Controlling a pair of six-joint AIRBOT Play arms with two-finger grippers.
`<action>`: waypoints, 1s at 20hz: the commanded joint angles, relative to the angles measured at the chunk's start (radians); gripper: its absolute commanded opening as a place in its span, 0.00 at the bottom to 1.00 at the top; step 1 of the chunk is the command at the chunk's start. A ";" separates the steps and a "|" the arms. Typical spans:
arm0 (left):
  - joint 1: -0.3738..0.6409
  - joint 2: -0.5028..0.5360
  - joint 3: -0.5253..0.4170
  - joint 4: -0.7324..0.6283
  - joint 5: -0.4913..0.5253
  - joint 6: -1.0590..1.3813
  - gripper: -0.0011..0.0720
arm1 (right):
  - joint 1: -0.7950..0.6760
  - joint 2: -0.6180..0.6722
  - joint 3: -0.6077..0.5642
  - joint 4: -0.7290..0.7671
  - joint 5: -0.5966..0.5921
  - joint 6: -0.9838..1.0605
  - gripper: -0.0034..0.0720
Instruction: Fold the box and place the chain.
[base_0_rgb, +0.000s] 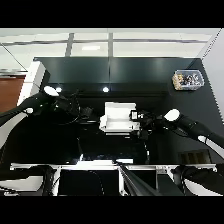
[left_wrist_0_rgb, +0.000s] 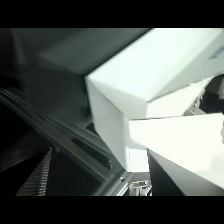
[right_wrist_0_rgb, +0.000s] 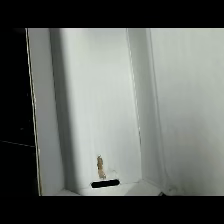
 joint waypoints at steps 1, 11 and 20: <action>-0.039 -0.001 0.009 -0.011 -0.008 -0.003 0.87 | 0.000 0.000 0.000 0.000 0.000 0.000 0.35; -0.167 0.001 0.102 0.063 0.047 -0.225 0.68 | 0.000 0.000 0.000 0.000 0.000 0.000 0.35; -0.233 0.005 0.136 0.192 0.079 -0.405 0.57 | 0.000 0.000 0.000 0.000 0.000 0.000 0.35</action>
